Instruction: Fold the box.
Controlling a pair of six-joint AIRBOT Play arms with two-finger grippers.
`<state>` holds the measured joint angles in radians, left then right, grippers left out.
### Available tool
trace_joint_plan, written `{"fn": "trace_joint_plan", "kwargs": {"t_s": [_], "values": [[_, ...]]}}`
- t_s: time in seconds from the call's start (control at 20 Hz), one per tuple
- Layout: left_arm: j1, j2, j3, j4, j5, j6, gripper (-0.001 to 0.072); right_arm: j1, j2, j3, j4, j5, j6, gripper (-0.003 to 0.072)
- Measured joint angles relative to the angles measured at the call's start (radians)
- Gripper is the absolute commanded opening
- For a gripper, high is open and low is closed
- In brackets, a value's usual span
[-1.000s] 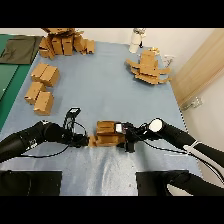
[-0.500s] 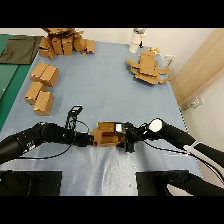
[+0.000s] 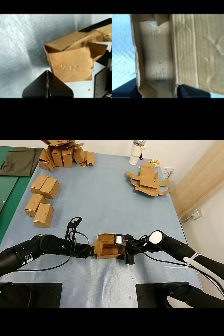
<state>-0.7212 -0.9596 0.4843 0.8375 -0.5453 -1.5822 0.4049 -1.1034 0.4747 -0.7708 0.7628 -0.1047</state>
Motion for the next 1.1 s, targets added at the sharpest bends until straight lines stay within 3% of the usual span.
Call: {"fn": "trace_joint_plan", "kwargs": {"t_s": [0.05, 0.35, 0.65, 1.1], "values": [[0.0, 0.0, 0.0, -0.002, 0.002, 0.0, 0.0296, 0.0, 0.0, 0.0, 0.0, 0.0, 0.0, 0.0497], [0.0, 0.0, 0.0, -0.015, 0.007, -0.003, 0.0296, 0.0, 0.0, 0.0, 0.0, 0.0, 0.0, 0.0498], [0.049, 0.001, 0.005, -0.026, -0.085, -0.007, 0.0296, 0.0, 0.0, 0.0, 0.0, 0.0, 0.0, 0.0498], [0.096, 0.001, 0.056, -0.032, -0.114, 0.014, 0.0296, 0.0, 0.0, 0.0, 0.0, 0.005, 0.0, 0.0498]]}}
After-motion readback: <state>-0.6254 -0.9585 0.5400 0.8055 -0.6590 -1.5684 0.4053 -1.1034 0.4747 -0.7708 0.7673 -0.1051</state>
